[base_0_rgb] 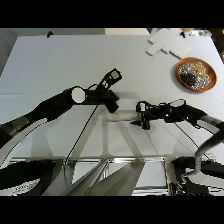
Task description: Fold the box and place the chain.
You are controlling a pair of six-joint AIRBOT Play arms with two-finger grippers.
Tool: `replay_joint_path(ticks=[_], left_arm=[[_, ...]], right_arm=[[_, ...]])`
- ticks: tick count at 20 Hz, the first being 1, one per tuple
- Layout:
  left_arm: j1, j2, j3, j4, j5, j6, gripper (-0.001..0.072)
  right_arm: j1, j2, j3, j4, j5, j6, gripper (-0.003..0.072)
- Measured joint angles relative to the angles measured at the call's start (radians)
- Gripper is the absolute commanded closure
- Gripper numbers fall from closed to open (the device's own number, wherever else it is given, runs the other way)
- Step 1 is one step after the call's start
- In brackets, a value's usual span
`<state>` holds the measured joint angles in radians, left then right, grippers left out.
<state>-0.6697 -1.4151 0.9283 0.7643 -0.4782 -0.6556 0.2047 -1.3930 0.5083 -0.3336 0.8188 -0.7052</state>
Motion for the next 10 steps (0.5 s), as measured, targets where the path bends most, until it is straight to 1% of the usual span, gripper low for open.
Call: replay_joint_path(ticks=[5, 10], left_arm=[[0.000, -0.038, 0.000, -0.035, 0.032, -0.004, 0.0704], [0.001, -0.060, 0.000, -0.047, 0.007, -0.006, 0.0703]], right_arm=[[0.000, 0.000, 0.000, 0.000, 0.000, 0.000, 0.0227], [0.000, 0.000, 0.000, 0.000, 0.001, 0.000, 0.0227]])
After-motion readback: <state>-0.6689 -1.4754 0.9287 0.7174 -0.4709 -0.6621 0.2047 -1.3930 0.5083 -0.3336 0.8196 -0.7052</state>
